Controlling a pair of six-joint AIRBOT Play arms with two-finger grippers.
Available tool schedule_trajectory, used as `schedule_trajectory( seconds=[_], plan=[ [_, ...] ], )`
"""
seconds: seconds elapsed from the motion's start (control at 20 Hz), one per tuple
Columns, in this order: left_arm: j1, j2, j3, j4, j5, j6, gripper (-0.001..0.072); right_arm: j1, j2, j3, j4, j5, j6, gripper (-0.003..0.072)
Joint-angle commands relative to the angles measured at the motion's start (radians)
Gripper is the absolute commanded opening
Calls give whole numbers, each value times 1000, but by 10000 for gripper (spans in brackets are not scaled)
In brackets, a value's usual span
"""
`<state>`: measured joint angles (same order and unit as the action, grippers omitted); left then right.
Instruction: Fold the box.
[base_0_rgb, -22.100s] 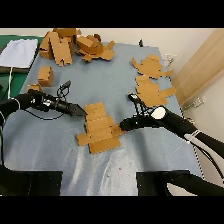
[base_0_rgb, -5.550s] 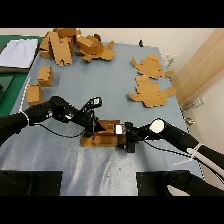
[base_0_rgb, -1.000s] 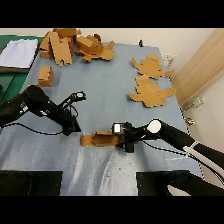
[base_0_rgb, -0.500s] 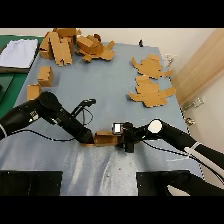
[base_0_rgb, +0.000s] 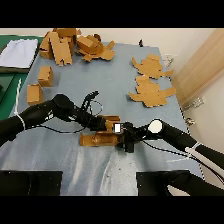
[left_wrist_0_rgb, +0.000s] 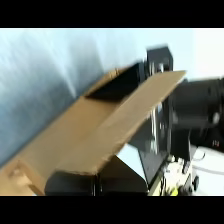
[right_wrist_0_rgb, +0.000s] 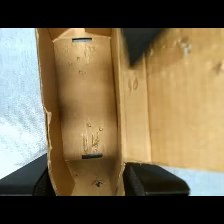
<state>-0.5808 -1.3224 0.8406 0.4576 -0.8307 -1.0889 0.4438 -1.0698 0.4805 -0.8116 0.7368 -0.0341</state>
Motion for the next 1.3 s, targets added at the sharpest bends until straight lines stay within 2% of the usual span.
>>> schedule_trajectory(
  seconds=[0.0,0.55,0.8,0.95,1.15,1.25],
  plan=[
    [9,-27,29,-13,46,0,9,0,-16,0,0,-5,0,459],
    [9,-36,32,-2,114,19,9,0,-39,0,-4,-16,0,459],
    [9,-118,50,-2,97,18,9,0,-39,0,1,-16,0,460],
    [9,-140,50,2,82,-3,9,0,-39,0,1,-16,0,459],
    [9,-169,50,21,14,-35,8,0,-39,0,1,-16,0,459],
    [9,-176,50,21,19,-34,8,0,-39,0,1,-16,0,459]
  ],
)
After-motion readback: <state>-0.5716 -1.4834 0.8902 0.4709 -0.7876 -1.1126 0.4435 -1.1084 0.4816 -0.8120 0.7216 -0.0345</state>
